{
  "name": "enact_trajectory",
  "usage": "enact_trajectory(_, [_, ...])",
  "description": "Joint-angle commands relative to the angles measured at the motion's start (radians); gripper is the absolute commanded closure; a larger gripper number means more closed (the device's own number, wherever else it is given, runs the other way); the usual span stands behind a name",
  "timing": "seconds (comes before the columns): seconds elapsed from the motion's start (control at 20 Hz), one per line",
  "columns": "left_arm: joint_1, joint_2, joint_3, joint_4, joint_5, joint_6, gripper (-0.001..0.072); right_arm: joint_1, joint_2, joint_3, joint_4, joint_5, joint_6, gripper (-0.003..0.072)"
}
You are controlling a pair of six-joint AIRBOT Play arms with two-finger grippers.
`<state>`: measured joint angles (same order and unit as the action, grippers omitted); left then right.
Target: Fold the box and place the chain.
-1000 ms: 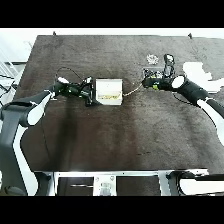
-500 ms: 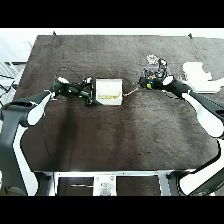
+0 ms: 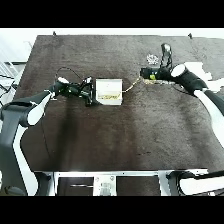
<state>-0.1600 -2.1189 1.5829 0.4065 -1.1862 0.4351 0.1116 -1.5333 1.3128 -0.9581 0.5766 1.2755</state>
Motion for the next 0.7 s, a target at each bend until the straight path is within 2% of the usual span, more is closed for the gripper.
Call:
enact_trajectory(0.0, [0.001, 0.000, 0.000, 0.000, 0.000, 0.000, 0.0281, 0.058, 0.178, -0.010, -0.060, 0.099, -0.031, 0.0677])
enact_trajectory(0.3, [0.001, 0.000, 0.000, 0.000, 0.000, 0.000, 0.0281, 0.182, 0.330, -0.010, -0.080, 0.105, -0.031, 0.0677])
enact_trajectory(0.65, [0.001, 0.000, 0.000, 0.000, 0.000, 0.000, 0.0281, 0.306, 0.338, -0.021, -0.079, 0.088, -0.027, 0.0677])
